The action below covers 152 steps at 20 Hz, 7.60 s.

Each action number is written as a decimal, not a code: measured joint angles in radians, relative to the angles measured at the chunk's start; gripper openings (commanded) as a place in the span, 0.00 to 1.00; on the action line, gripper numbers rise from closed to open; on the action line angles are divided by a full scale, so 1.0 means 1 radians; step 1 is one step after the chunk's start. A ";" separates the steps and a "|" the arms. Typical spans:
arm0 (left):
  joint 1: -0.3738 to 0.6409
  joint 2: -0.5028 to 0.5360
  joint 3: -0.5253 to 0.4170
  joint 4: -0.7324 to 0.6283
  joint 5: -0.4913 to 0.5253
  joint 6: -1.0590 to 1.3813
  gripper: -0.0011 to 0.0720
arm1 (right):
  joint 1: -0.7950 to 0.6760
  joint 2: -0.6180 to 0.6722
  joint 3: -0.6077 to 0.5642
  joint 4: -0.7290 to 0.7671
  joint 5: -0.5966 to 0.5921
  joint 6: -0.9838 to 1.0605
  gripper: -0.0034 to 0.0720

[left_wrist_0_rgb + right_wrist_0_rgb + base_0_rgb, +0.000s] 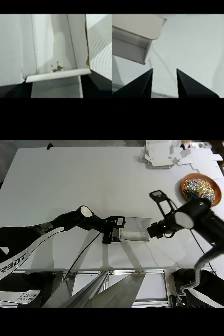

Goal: Fold the box and place the chain.

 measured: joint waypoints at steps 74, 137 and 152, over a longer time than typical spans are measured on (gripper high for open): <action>0.000 0.000 0.000 0.000 0.000 0.000 0.13 | -0.468 0.136 0.435 0.496 0.241 -0.555 0.07; 0.000 0.000 0.000 0.000 0.000 0.000 0.13 | -0.470 -0.322 -0.003 0.209 -0.423 -0.450 0.44; 0.000 0.000 0.000 0.000 0.000 0.000 0.13 | -0.471 -0.450 -0.003 0.182 -0.453 -0.452 0.22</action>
